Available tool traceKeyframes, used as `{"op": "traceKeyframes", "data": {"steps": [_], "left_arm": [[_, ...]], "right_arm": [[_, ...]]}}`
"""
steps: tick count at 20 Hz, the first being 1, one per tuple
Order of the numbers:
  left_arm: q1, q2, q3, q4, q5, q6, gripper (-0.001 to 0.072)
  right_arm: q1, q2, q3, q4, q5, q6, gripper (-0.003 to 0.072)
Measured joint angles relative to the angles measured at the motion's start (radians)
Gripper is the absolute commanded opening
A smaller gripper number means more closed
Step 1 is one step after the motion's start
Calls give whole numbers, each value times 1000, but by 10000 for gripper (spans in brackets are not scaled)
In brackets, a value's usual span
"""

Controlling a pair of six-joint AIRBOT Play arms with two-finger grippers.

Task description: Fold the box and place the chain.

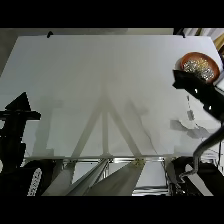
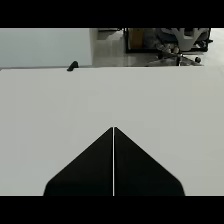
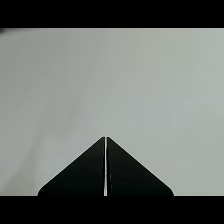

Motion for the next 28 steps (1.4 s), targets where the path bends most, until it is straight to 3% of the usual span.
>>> {"op": "traceKeyframes", "data": {"steps": [2, 5, 11, 14, 17, 20, 25, 26, 28], "left_arm": [[0, 0, 0, 0, 0, 0, 11], [0, 0, 0, 0, 0, 0, 10], [0, -47, 62, -63, -32, -102, 7], [0, -188, 156, -64, -107, -163, 8], [0, -404, 270, -24, -237, -222, 8], [0, -632, 371, -2, -343, -296, 7], [0, -901, 522, 104, -579, -420, 7], [0, -933, 551, 139, -621, -461, 7], [0, -979, 605, 209, -695, -545, 7]], "right_arm": [[-34, -70, 122, -96, 156, 69, 18], [-91, -92, 241, -215, 295, 157, 18], [-259, -97, 315, -612, 550, 469, 19], [-356, -97, 324, -732, 607, 540, 19], [-459, -101, 328, -838, 637, 586, 37], [-552, -115, 332, -892, 656, 605, 106], [-616, -182, 360, -951, 696, 551, 118], [-621, -201, 366, -960, 705, 525, 113], [-626, -233, 373, -977, 712, 484, 28]]}}
